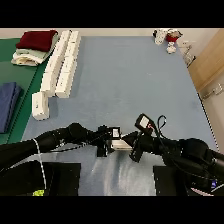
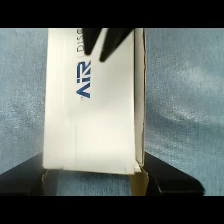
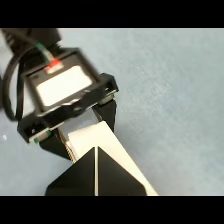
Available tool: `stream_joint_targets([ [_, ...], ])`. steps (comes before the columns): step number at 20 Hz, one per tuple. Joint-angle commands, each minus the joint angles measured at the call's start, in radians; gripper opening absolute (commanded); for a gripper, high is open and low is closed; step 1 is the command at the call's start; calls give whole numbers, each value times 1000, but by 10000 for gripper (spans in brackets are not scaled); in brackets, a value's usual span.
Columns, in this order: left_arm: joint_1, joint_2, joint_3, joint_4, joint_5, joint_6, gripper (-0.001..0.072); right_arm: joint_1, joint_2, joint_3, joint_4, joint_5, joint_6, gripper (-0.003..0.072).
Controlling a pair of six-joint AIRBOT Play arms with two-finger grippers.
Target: Fold the box.
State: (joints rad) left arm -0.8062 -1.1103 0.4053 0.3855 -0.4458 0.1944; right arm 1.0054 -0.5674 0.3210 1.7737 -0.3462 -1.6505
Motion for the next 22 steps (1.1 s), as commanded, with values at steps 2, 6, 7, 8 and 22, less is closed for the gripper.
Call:
stream_joint_targets([
  [2,0,0,1,0,1,0,313,1,21,-161,49,270,336,11],
  [6,0,0,1,0,1,0,313,1,18,-190,48,261,341,11],
  [7,0,0,1,0,1,0,313,3,18,-190,48,257,341,11],
  [8,0,0,1,0,1,0,313,10,18,-190,48,251,341,11],
  [22,0,0,1,0,1,0,313,32,-89,-227,24,242,341,11],
])
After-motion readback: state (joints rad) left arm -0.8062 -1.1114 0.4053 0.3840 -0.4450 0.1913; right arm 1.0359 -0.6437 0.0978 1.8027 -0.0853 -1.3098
